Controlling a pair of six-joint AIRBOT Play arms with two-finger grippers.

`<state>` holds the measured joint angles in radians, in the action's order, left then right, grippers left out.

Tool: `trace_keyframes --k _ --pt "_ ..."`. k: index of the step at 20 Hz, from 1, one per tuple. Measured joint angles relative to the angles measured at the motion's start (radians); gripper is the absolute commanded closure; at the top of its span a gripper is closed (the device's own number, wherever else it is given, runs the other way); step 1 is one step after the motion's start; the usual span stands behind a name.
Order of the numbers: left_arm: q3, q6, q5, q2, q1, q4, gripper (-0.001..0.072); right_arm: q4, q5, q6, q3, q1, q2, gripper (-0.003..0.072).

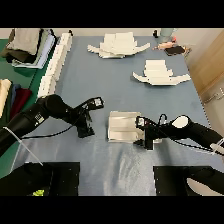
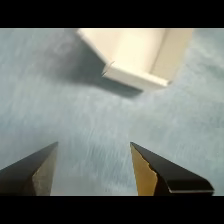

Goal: Fold the box.

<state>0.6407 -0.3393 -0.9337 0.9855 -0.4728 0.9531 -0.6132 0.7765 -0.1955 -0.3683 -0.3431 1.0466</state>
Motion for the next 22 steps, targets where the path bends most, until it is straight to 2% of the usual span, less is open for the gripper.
trace_keyframes --k 3,7,17,22 --pt "-0.073 0.297 0.073 0.033 -0.007 -0.164 0.0016 0.000 0.000 0.000 0.000 0.000 0.000 0.0147" --pt "-0.111 0.496 0.159 0.103 -0.042 -0.302 0.0016 0.000 0.000 0.000 0.000 0.000 0.000 0.0147" --pt "-0.124 0.602 0.253 0.195 -0.116 -0.502 0.0015 0.000 0.000 0.000 0.000 0.000 0.000 0.0148" --pt "-0.124 0.608 0.280 0.223 -0.149 -0.537 0.0016 0.000 0.000 0.000 0.000 0.000 0.000 0.0147"
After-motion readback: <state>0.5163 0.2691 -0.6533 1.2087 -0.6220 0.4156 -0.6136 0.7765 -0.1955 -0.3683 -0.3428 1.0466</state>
